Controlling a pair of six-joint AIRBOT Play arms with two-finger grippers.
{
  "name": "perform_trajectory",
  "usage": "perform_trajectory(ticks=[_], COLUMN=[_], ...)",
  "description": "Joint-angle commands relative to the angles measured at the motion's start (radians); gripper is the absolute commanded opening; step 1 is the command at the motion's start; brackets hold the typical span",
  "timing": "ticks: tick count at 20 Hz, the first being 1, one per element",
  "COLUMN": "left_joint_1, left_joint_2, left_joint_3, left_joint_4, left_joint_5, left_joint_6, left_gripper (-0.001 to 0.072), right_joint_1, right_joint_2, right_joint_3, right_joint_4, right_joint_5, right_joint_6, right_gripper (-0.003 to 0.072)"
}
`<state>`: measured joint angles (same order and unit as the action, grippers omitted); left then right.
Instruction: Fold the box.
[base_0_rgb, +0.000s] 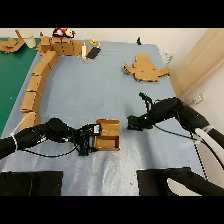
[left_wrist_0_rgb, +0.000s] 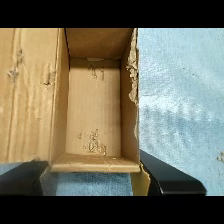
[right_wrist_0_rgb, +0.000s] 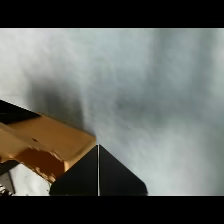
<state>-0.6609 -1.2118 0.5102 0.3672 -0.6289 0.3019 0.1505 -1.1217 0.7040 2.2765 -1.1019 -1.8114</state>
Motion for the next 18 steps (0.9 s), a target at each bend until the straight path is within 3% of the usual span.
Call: perform_trajectory(ticks=[1, 5, 9, 18], left_joint_1=[0.000, 0.000, 0.000, 0.000], left_joint_2=[0.000, 0.000, 0.000, 0.000], left_joint_3=[0.000, 0.000, 0.000, 0.000], left_joint_4=[0.000, 0.000, 0.000, 0.000], left_joint_5=[0.000, 0.000, 0.000, 0.000], left_joint_6=[0.000, 0.000, 0.000, 0.000], left_gripper=[0.0596, 0.0596, 0.0596, 0.0596], right_joint_1=[-0.061, 0.012, 0.071, 0.321], right_joint_2=[-0.167, -0.274, -0.247, 0.126], right_joint_3=[0.034, 0.099, 0.087, -0.161], right_joint_4=[0.370, 0.455, 0.441, 0.200], right_joint_5=[-0.049, -0.183, -0.202, 0.235], right_joint_6=[-0.449, -0.559, -0.599, -0.632], right_gripper=[0.0001, 0.0001, 0.0001, 0.0003])
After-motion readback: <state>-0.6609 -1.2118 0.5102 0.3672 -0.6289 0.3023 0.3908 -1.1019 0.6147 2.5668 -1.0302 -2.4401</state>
